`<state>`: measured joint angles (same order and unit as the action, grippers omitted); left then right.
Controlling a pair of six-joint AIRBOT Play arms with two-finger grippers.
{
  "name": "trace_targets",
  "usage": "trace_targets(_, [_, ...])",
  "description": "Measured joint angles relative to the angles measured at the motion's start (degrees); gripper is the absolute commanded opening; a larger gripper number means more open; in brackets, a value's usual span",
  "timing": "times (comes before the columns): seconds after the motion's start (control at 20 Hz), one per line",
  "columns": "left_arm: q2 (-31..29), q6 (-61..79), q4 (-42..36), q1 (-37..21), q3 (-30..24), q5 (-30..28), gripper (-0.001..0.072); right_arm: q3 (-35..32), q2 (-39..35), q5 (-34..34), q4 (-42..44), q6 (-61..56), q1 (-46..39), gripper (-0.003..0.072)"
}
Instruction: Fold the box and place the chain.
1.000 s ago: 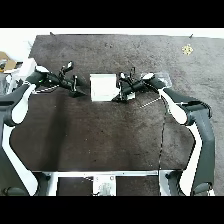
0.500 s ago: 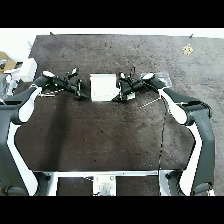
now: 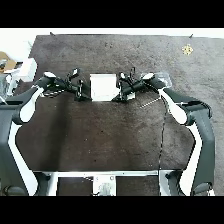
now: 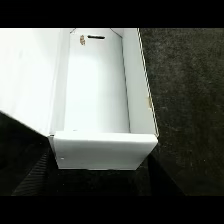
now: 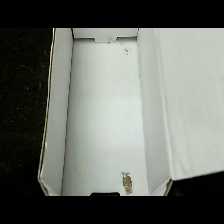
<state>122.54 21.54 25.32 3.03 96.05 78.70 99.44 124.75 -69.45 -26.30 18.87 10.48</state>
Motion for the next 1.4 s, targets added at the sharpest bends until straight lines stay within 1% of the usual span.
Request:
trace_targets(0.4, [0.07,1.05,-0.11,2.93,0.0,-2.71,0.0718,0.0,0.0,-0.04,-0.07,0.02,0.0,0.0304])
trace_targets(0.9, [1.2,1.01,0.07,3.58,0.0,-5.09,0.0718,0.0,0.0,0.04,-0.02,0.0,0.0,0.0304])
trace_targets(1.4, [1.62,1.38,-1.27,3.56,0.0,-4.68,0.0718,0.0,0.0,-0.04,0.0,0.0,0.02,0.0304])
